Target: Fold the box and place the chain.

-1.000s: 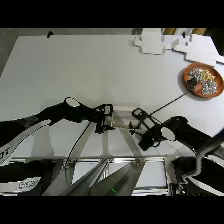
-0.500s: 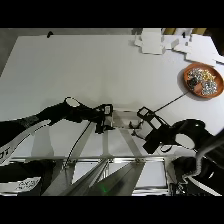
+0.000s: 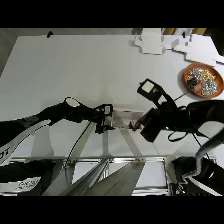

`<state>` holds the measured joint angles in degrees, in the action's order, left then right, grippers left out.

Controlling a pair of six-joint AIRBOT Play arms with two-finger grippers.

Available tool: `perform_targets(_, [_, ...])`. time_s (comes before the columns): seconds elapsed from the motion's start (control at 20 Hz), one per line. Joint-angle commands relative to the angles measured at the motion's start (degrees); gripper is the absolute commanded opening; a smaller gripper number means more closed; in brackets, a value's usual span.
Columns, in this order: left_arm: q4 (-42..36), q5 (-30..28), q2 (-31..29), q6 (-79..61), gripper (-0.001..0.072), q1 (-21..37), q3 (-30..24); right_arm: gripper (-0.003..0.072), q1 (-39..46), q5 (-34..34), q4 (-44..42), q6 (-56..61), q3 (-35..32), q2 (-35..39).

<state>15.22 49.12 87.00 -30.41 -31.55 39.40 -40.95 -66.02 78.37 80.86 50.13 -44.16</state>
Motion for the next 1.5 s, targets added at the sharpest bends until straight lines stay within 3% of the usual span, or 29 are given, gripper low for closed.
perform_targets(0.0, [0.0,0.0,0.0,0.0,0.0037,0.0,0.0,0.0012,0.0,3.5,-1.1,-1.4,3.5,-4.3])
perform_targets(0.3, [0.0,0.0,0.0,0.0,0.0037,0.0,0.0,0.0012,0.0,10.8,-2.4,-2.1,4.6,-7.7])
perform_targets(0.5, [0.0,0.0,0.0,0.0,0.0037,0.0,0.0,0.0012,0.0,8.4,-2.9,-2.1,8.0,-7.7])
perform_targets(0.7, [0.0,0.0,0.0,0.0,0.0037,0.0,0.0,0.0012,0.0,8.5,-7.4,-4.9,8.1,-7.6])
perform_targets(0.9, [0.0,0.0,0.0,0.0,0.0037,0.0,0.0,0.0013,0.0,6.4,-6.3,-4.9,8.0,-8.5])
perform_targets(1.05, [0.0,0.0,0.0,0.0,0.0037,0.0,0.0,0.0026,0.0,3.5,-6.2,-4.9,7.4,-11.8])
perform_targets(1.1, [0.0,0.0,0.0,0.0,0.0037,0.0,0.0,0.0059,0.0,3.4,-6.2,-4.9,6.5,-13.2])
perform_targets(1.3, [0.0,0.0,0.0,0.0,0.0037,0.0,0.0,0.0062,0.0,4.9,-6.2,-6.4,3.7,-18.2])
perform_targets(1.35, [0.0,0.0,0.0,0.0,0.0037,0.0,0.0,0.0097,0.0,5.4,-6.2,-6.4,3.7,-18.7])
perform_targets(1.45, [0.0,0.0,0.0,0.0,0.0037,0.0,0.0,0.0280,0.0,5.5,-5.9,-7.0,4.0,-18.0])
